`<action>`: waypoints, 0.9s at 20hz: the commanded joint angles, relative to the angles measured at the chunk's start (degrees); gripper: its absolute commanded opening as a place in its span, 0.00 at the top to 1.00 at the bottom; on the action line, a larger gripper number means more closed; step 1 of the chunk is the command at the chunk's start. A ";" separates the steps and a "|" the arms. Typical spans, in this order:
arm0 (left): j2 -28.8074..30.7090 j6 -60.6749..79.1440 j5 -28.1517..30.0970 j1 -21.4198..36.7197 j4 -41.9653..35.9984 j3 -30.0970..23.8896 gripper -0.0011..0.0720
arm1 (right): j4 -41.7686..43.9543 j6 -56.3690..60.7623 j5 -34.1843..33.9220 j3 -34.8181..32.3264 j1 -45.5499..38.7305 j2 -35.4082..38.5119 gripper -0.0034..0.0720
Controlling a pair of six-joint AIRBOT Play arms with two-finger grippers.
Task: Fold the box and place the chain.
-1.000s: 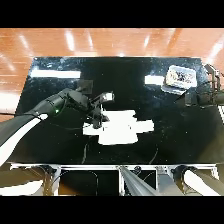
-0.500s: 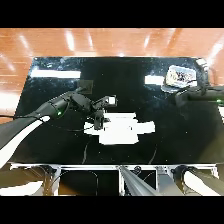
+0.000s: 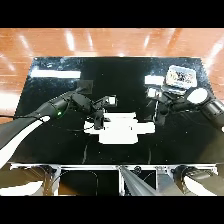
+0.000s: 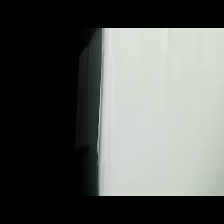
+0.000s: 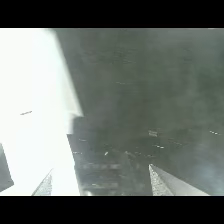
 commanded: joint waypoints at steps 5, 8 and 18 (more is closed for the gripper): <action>0.00 -0.02 -0.17 0.07 -0.02 0.02 0.96 | -7.69 12.22 3.74 -7.69 8.70 1.60 0.02; 0.00 -0.02 -0.11 0.07 -0.02 0.02 0.96 | -7.63 9.64 -0.44 -14.08 13.25 4.20 0.02; 0.00 -0.02 -0.09 0.07 -0.04 0.02 0.96 | 4.33 -0.50 -13.88 -18.53 18.75 5.38 0.02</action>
